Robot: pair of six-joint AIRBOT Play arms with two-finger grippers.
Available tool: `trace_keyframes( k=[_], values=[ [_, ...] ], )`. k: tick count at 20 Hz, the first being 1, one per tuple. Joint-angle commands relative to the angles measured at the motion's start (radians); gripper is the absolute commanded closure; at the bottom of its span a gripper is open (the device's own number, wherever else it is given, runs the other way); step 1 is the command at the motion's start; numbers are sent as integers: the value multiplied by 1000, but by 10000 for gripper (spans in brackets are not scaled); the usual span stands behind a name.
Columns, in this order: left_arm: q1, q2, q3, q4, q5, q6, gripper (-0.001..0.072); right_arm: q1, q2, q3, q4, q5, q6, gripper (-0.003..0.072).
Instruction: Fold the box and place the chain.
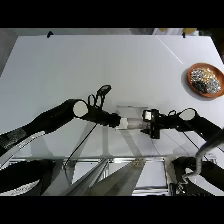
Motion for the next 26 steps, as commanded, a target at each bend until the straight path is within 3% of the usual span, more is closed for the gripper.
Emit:
trace_keyframes(
  k=[1,9,21,22,26],
  values=[
    [-17,-26,42,83,-35,-90,387,0,1,1,0,0,0,327],
    [-47,-47,86,218,-97,-295,373,0,1,1,0,0,0,327],
    [-149,-263,373,479,-401,-703,403,0,1,1,0,0,0,327],
    [-157,-282,393,492,-415,-728,444,0,1,1,0,0,0,327],
    [-177,-338,455,500,-429,-779,445,0,1,1,0,0,0,327]
  ],
)
